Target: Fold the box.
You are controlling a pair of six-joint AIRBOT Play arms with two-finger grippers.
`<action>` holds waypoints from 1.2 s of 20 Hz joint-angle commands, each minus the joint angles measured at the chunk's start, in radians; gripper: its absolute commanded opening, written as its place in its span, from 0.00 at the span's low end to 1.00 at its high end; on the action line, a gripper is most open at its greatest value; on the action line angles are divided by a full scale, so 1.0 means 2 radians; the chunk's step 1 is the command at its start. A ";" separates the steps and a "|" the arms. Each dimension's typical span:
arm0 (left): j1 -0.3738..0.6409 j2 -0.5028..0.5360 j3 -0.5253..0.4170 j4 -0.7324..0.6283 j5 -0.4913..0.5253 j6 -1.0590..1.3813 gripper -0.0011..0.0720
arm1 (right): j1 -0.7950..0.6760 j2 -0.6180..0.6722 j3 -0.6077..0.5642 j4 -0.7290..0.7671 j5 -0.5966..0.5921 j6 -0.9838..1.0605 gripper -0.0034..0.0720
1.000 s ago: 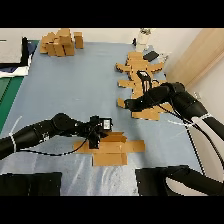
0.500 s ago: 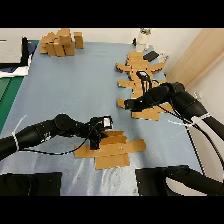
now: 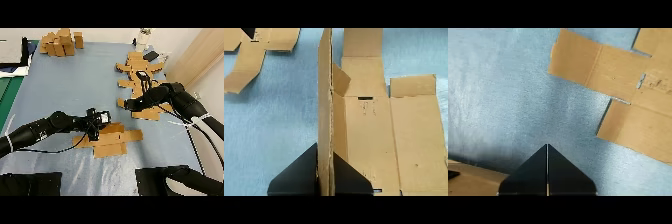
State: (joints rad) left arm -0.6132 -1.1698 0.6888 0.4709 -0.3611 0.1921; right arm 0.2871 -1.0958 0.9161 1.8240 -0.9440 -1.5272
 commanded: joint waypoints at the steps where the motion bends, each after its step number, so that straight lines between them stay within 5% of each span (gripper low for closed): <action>1: 0.003 -0.007 0.000 -0.002 -0.004 -0.001 0.03 | 0.001 0.000 0.000 0.001 0.003 0.000 0.05; 24: 0.028 -0.021 0.006 -0.002 -0.121 -0.102 0.03 | 0.001 0.000 0.000 0.001 0.004 -0.001 0.05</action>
State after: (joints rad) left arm -0.5850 -1.2144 0.6861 0.4694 -0.5404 0.0223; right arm 0.2878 -1.0958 0.9161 1.8252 -0.9337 -1.5288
